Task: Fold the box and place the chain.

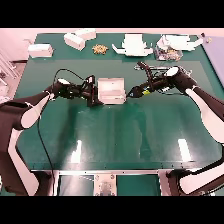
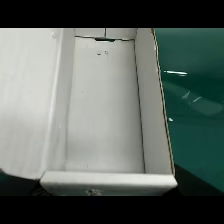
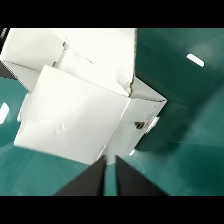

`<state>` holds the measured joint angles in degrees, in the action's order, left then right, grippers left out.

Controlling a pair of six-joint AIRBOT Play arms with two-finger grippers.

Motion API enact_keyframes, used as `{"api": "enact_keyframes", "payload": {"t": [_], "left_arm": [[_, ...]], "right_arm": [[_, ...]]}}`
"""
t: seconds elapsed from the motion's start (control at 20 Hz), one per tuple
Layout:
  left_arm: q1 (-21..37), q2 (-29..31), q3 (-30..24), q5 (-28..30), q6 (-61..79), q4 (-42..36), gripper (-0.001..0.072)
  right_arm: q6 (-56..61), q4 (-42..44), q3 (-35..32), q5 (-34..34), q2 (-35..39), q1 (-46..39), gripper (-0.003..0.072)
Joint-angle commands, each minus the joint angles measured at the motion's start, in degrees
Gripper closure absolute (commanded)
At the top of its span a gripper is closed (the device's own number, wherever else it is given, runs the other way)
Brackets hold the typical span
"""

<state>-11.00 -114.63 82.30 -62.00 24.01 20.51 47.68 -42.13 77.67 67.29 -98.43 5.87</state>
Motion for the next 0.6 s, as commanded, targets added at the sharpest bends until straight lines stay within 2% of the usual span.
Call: {"api": "enact_keyframes", "payload": {"t": [0.0,0.55], "left_arm": [[0.0,0.0,0.0,0.0,0.0,0.0,0.0307],[0.0,0.0,0.0,0.0,0.0,0.0,0.0307]], "right_arm": [[0.3,0.1,0.1,0.1,0.3,0.2,0.0473],[0.3,1.0,0.1,-3.9,0.2,2.7,0.0466]]}}
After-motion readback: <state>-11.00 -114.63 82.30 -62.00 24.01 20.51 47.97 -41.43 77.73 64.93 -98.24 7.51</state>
